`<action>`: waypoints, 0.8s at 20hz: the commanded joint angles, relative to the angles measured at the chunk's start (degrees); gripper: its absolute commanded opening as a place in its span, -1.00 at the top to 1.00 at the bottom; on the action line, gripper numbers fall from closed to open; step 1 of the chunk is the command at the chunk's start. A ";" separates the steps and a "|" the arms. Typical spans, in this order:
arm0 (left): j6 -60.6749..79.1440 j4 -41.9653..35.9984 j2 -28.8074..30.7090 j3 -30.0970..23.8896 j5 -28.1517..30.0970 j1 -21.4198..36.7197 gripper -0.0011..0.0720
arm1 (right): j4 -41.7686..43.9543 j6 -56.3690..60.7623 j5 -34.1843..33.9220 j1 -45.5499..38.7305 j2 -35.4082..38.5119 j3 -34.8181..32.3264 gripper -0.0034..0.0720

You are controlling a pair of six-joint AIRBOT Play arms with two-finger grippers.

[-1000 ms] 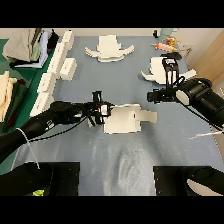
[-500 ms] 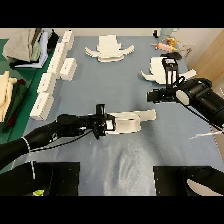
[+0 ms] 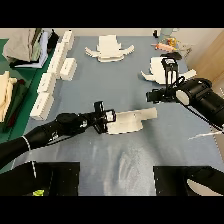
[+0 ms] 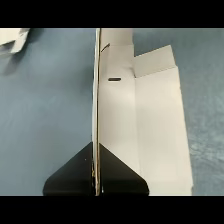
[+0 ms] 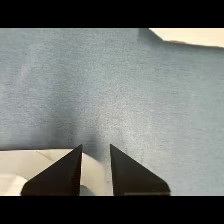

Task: Fold the box.

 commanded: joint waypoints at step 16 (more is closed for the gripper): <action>-52.61 41.99 -1.90 12.74 -34.01 13.68 0.93 | 0.04 -0.02 0.02 0.07 -0.02 -0.02 0.22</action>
